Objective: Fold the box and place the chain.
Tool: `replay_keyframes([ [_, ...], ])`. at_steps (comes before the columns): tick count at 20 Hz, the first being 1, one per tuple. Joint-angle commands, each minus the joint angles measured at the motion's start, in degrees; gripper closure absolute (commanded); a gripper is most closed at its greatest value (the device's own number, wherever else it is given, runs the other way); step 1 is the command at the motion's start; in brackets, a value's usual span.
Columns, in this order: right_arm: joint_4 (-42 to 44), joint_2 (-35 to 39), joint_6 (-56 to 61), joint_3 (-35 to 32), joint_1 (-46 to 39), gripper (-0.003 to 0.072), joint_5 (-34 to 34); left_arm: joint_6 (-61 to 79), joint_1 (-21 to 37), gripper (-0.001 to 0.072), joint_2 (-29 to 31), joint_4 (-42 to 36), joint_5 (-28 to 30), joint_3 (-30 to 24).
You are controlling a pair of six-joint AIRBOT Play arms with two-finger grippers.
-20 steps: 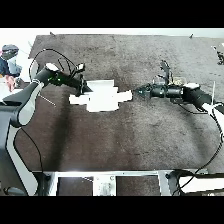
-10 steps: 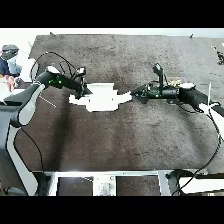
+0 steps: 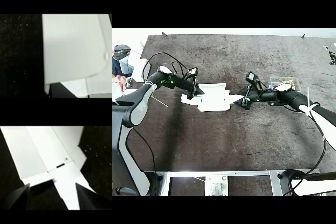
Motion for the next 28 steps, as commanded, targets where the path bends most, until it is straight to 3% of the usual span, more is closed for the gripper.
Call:
replay_keyframes([
  [1, -1.66, -1.27, -3.85, 0.00, 3.96, 0.0014, -5.03, 0.11, 0.00, 0.0697, -0.04, -0.04, 0.09, -0.02],
  [7, -8.13, -3.56, -6.99, 0.35, 11.96, 0.0016, -13.25, 0.11, 0.00, 0.0697, -0.04, -0.04, 0.09, -0.02],
  [11, -11.78, -3.69, -6.64, 1.01, 14.08, 0.0035, -13.40, 0.11, 0.00, 0.0697, -0.04, -0.04, 0.09, -0.02],
  [14, -12.33, -4.04, -6.54, 1.05, 14.45, 0.0035, -18.40, 0.11, 0.00, 0.0697, -0.04, -0.04, 0.11, -0.02],
  [28, -11.91, -2.73, 0.72, 5.90, 11.17, 0.0035, -17.97, 0.11, 0.00, 0.0697, -0.02, -0.26, 0.11, -0.02],
])
